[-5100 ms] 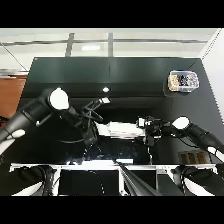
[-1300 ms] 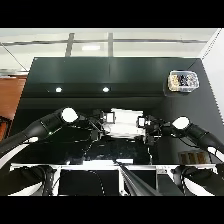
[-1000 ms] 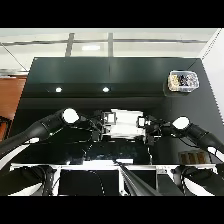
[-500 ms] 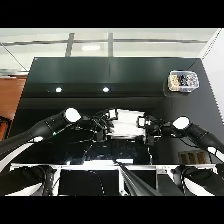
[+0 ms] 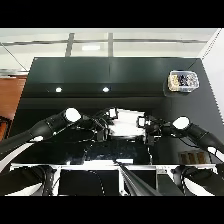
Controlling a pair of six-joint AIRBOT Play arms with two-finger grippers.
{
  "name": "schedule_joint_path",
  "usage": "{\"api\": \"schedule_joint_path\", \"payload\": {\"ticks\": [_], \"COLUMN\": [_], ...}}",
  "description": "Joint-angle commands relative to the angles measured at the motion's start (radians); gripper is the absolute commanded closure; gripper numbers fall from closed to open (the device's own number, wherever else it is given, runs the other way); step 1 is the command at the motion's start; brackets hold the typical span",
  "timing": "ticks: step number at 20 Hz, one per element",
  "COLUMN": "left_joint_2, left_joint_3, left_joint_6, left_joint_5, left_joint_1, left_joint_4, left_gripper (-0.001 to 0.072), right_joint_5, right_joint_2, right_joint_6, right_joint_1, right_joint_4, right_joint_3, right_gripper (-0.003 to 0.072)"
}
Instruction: Fold the box and place the chain.
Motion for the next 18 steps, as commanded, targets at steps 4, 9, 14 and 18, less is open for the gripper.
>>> {"api": "schedule_joint_path", "payload": {"ticks": [4,9,14,18], "left_joint_2": [0.0,0.0,0.068,0.225], "left_joint_3": [0.003,0.003,0.036,0.036], "left_joint_6": [-0.003,-0.044,-0.245,-0.639], "left_joint_5": [0.008,0.008,-0.123,-0.179], "left_joint_1": [0.001,0.005,0.131,0.356], "left_joint_4": [-0.001,-0.007,0.059,0.209], "left_gripper": [0.0489,0.0378,0.0679,0.0679], "right_joint_5": [0.0,0.0,0.0,0.0], "right_joint_2": [-0.001,-0.001,-0.001,-0.001], "right_joint_6": [0.0,0.0,0.0,0.0], "right_joint_1": [0.001,0.001,0.001,0.001], "right_joint_4": [0.0,0.0,0.0,0.0], "right_joint_3": [0.0,0.0,0.0,0.0], "right_gripper": [0.0588,0.0588,0.0588,0.0588]}}
